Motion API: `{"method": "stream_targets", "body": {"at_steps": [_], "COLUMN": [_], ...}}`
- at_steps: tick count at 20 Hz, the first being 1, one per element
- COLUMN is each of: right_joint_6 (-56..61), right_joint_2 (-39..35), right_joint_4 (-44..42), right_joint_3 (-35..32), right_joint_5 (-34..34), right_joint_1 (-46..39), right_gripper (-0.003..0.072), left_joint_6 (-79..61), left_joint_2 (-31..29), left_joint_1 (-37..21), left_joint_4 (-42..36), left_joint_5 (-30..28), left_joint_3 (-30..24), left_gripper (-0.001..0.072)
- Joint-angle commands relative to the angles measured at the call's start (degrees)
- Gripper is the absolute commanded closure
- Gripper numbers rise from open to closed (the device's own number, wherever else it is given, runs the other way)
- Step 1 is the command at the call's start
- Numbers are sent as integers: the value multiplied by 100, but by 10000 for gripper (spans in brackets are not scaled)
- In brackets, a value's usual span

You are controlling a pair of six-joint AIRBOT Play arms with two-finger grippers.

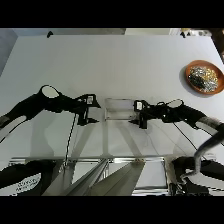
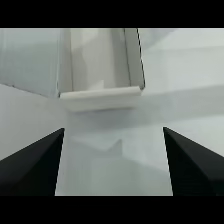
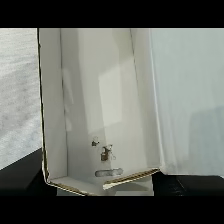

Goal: Fold the box and place the chain.

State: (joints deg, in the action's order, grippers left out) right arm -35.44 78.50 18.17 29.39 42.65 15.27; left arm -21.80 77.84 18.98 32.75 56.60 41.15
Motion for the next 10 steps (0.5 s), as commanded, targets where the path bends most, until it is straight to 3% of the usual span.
{"method": "stream_targets", "body": {"at_steps": [1, 10], "right_joint_6": [2, 2], "right_joint_2": [-4, -4], "right_joint_4": [0, 0], "right_joint_3": [2, 2], "right_joint_5": [2, 2], "right_joint_1": [-2, -2], "right_gripper": [370, 370], "left_joint_6": [-667, -669], "left_joint_2": [446, 538], "left_joint_1": [52, 192], "left_joint_4": [-522, -529], "left_joint_5": [-352, -455], "left_joint_3": [-70, -72], "left_gripper": [7, 2]}}
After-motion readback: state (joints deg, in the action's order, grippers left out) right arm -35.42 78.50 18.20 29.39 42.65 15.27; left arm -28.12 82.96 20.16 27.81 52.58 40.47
